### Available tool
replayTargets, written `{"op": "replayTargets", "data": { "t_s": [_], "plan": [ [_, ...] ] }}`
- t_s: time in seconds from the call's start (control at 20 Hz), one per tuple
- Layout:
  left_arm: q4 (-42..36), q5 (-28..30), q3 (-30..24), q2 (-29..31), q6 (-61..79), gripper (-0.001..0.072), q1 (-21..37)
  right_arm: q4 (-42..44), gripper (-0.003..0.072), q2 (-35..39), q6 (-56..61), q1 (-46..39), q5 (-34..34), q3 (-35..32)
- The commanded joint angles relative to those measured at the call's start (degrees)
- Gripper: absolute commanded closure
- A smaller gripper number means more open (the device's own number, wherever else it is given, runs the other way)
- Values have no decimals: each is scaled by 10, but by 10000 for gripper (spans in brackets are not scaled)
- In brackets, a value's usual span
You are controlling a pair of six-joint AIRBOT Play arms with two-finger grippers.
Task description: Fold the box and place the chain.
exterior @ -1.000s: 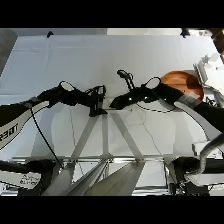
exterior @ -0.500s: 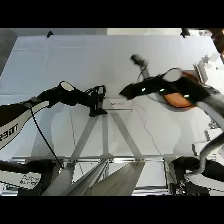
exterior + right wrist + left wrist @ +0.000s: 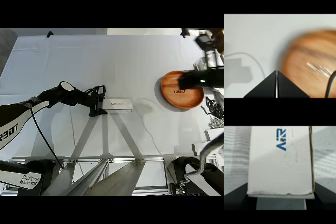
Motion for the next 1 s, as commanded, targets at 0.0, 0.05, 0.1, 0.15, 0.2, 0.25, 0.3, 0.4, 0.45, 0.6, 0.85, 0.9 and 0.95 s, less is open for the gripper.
{"op": "replayTargets", "data": {
  "t_s": [0.0, 0.05, 0.1, 0.15, 0.2, 0.25, 0.3, 0.4, 0.45, 0.6, 0.85, 0.9, 0.95],
  "plan": [
    [0, 0, 0, 0, 0, 453, 0, -86, 679, 23, 39, -78, 57, 0],
    [0, 0, 0, 0, 0, 453, 0, -83, 679, 23, 46, -89, 57, 0],
    [0, -2, 0, 0, 0, 454, 0, -80, 679, 23, 50, -96, 54, 0],
    [0, -2, 0, 0, 0, 456, 0, -76, 679, 23, 50, -96, 51, 0],
    [0, -2, 0, 0, -4, 491, 0, -70, 679, 23, 50, -96, 49, 0],
    [0, -2, 0, 1, -16, 677, 0, -56, 679, 23, 50, -96, 48, 0],
    [1, -3, 0, 4, -33, 700, 0, -42, 679, 23, 50, -96, 48, 0],
    [18, -17, 0, 33, -82, 700, 4, -12, 679, 23, 49, -96, 49, 0],
    [45, -24, 0, 57, -108, 701, 7, 1, 679, 23, 49, -96, 49, 0],
    [203, -33, 0, 170, -268, 698, 24, 19, 679, 23, 49, -96, 50, 0],
    [561, -77, 0, 375, -599, 702, 99, 29, 678, 23, 49, -96, 53, 0],
    [623, -91, 0, 408, -647, 702, 123, 29, 678, 23, 49, -96, 54, 0],
    [667, -103, 0, 433, -680, 702, 150, 29, 678, 23, 49, -96, 54, 0]
  ]
}}
